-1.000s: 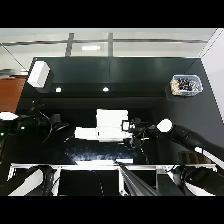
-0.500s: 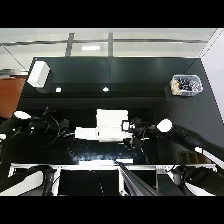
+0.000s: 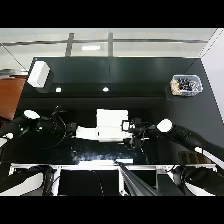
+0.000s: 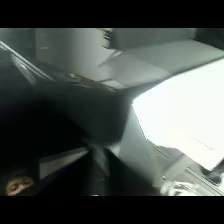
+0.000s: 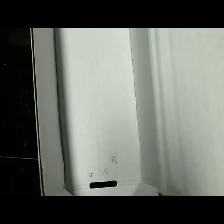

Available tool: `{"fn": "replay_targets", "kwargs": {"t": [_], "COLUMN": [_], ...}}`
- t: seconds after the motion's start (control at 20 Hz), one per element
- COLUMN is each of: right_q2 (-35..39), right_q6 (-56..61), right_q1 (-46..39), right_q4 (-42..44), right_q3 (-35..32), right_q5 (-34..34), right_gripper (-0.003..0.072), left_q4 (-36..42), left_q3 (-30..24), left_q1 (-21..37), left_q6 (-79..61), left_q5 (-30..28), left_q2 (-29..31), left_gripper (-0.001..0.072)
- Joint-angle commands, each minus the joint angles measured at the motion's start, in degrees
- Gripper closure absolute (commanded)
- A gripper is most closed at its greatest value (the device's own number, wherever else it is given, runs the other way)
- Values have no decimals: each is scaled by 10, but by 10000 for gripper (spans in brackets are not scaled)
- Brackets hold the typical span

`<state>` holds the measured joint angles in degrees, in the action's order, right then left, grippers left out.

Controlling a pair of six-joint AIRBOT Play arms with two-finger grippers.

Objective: Fold the box and place the chain.

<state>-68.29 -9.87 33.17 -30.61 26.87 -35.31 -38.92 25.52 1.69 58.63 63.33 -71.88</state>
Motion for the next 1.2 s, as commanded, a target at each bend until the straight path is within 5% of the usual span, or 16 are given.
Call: {"fn": "replay_targets", "kwargs": {"t": [0.0,0.05,0.1,0.4,0.75,1.15], "right_q2": [0,0,0,0,0,0], "right_q6": [0,0,0,0,0,0], "right_q1": [1,1,1,1,1,1], "right_q4": [0,0,0,0,0,0], "right_q3": [0,0,0,0,0,0], "right_q5": [0,0,0,0,0,0], "right_gripper": [376,375,376,376,376,376], "left_q4": [2,2,-1,25,66,62], "left_q3": [4,5,5,16,9,10], "left_q1": [-6,-6,-6,-7,-54,-173], "left_q6": [-17,-17,-24,-32,-13,50], "left_q5": [38,45,53,84,12,-94], "left_q2": [0,0,0,4,92,96], "left_gripper": [188,12,4,4,4,4]}}
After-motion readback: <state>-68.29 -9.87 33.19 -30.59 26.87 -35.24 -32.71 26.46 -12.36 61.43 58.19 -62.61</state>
